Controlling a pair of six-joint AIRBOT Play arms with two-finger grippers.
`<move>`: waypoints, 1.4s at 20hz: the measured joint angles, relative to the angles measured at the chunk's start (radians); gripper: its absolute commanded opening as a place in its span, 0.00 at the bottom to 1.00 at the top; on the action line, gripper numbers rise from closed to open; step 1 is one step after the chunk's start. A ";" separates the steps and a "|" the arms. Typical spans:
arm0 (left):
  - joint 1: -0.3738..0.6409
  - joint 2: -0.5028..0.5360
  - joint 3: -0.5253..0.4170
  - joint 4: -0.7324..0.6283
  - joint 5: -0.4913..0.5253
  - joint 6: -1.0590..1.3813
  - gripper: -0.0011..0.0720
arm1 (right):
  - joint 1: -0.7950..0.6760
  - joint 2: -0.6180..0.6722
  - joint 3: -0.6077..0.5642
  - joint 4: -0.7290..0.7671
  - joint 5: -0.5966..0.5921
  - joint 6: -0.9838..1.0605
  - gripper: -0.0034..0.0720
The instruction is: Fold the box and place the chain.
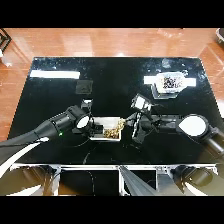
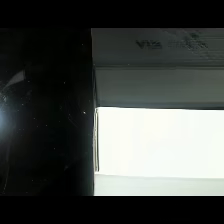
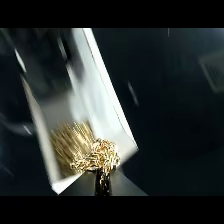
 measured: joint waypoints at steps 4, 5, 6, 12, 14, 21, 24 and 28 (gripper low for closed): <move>0.000 0.000 0.000 0.000 0.000 0.000 0.05 | 0.010 0.012 0.027 0.190 0.013 0.045 0.09; 0.000 0.000 0.000 0.000 0.000 0.000 0.05 | 0.018 0.006 0.030 0.232 0.006 0.049 0.09; 0.000 0.000 0.000 0.000 0.000 0.000 0.05 | 0.026 -0.003 0.032 0.257 0.004 0.052 0.09; 0.000 0.000 0.000 0.000 0.001 0.000 0.05 | 0.059 -0.131 0.037 0.320 -0.006 0.138 0.42; 0.000 0.000 0.000 0.000 0.000 0.000 0.05 | 0.063 -0.160 0.037 0.322 0.008 0.157 0.89; 0.000 0.000 0.000 -0.003 0.001 0.000 0.05 | -0.138 -0.111 0.038 0.254 0.211 0.246 0.89; 0.000 0.000 0.010 -0.009 0.000 0.000 0.20 | -0.301 -0.045 0.039 0.231 0.342 0.282 0.99; 0.000 -0.002 0.060 -0.031 -0.005 -0.002 0.80 | -0.456 -0.004 0.038 0.210 0.476 0.304 0.99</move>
